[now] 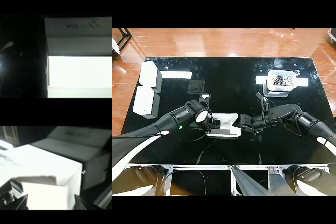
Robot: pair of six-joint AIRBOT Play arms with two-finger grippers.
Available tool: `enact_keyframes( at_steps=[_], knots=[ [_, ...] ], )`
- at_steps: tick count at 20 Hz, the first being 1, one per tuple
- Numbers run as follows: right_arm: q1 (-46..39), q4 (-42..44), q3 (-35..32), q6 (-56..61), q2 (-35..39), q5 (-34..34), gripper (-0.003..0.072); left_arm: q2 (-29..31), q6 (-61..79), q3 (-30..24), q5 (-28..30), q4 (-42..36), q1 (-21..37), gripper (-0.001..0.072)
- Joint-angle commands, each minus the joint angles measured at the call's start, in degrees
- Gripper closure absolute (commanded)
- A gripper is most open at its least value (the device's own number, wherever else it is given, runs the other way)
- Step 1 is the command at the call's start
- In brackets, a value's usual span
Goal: Fold the box and place the chain.
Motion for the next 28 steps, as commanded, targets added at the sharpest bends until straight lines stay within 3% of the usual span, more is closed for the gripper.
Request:
enact_keyframes(
  at_steps=[1, 8, 10, 16, 22, 28],
  knots=[
    [2.2, -0.1, 0.7, 3.3, -0.1, 3.0, 0.0070, 0.0, 0.0, 0.0, 0.0, -0.2, 0.0, 0.0684],
    [5.4, -3.7, 0.7, 5.0, -0.1, 4.0, 0.0086, 0.0, 0.0, 0.0, 0.0, -0.2, 0.0, 0.0684],
    [5.4, -3.9, 0.7, 5.0, -0.1, 4.2, 0.0150, 0.0, 0.0, 0.0, 0.0, -0.2, 0.0, 0.0684],
    [5.9, -8.2, 0.8, 8.7, -0.1, 5.5, 0.0152, 0.0, 0.0, 0.0, 0.0, -0.2, 0.0, 0.0684],
    [12.3, -26.9, 6.2, 24.9, -2.0, 7.7, 0.0172, 0.0, 0.0, 0.0, 0.2, -0.2, 0.0, 0.0684],
    [16.9, -34.7, 10.5, 34.3, -6.1, 6.4, 0.0172, 0.0, 0.0, 0.0, 0.2, 0.0, 0.0, 0.0684]
  ],
)
